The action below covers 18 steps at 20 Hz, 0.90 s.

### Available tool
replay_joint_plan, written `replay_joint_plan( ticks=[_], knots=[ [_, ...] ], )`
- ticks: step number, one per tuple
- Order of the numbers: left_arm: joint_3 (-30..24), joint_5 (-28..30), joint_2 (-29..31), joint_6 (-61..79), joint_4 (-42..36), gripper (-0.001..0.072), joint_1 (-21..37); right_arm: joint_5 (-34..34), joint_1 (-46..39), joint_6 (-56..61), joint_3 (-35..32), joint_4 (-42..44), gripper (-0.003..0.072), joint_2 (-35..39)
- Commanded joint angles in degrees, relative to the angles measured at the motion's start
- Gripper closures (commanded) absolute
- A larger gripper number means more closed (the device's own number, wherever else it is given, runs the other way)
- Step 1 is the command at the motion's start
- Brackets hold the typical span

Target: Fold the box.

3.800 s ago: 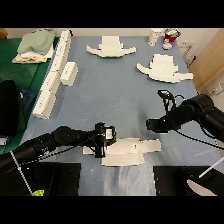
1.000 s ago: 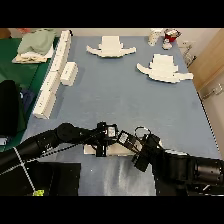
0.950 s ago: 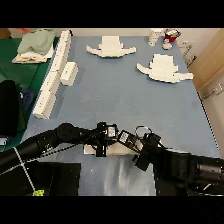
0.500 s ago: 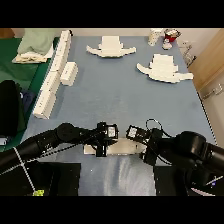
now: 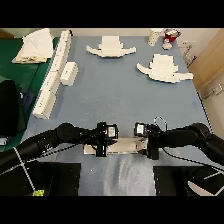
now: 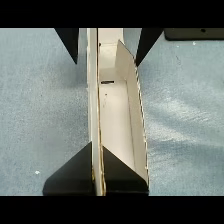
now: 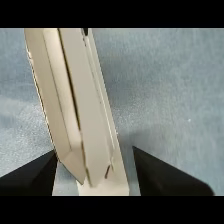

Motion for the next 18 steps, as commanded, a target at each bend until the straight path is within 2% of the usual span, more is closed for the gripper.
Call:
replay_joint_plan(
  ticks=[1,5,11,18],
  knots=[
    [0.0,0.0,0.0,0.0,0.0,0.0697,0.0,-0.1,-3.6,-11.8,-0.2,7.1,-0.0034,-3.6],
    [0.0,0.0,0.0,0.0,0.0,0.0697,0.0,-0.3,-4.3,-13.4,-0.2,8.3,-0.0034,-6.1],
    [0.0,0.0,0.0,0.0,0.0,0.0697,0.0,-2.6,-4.2,-13.4,-0.2,7.6,-0.0034,-6.1],
    [0.0,0.0,0.0,0.0,0.0,0.0697,0.0,-2.1,-4.2,-14.8,-0.3,7.6,-0.0026,-6.3]
  ],
)
